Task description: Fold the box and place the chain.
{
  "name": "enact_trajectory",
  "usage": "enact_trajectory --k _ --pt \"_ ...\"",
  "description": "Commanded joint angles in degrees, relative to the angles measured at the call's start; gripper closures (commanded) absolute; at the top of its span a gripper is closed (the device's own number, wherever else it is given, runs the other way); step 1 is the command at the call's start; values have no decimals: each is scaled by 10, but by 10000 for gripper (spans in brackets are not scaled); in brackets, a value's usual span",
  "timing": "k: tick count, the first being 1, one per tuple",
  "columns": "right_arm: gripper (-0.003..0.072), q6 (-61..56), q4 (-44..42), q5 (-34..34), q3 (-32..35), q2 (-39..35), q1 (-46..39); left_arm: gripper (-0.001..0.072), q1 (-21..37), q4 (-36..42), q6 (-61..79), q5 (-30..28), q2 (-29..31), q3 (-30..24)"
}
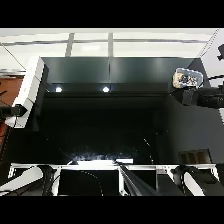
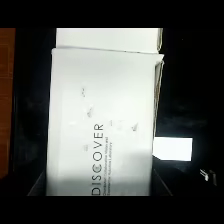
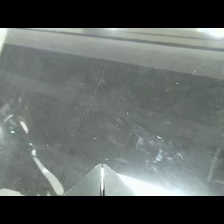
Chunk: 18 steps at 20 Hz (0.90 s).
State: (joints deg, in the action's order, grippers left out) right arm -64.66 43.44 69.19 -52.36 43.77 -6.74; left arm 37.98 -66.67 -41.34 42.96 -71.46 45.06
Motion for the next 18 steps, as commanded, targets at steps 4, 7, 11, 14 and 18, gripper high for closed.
enact_trajectory --k 4,7,11,14,18 --pt "677 -16 12 2 0 0 1 0 -2 -1 -38 15 -4 10" --pt "677 -15 35 5 0 -1 1 0 -14 2 -49 60 33 35" --pt "677 -15 64 37 -5 -1 1 0 -50 3 -101 82 109 56" --pt "678 -16 78 106 -26 -10 1 5 -111 1 -104 112 170 72" --pt "680 -61 162 74 -28 -95 1 686 -211 11 -195 132 240 75"
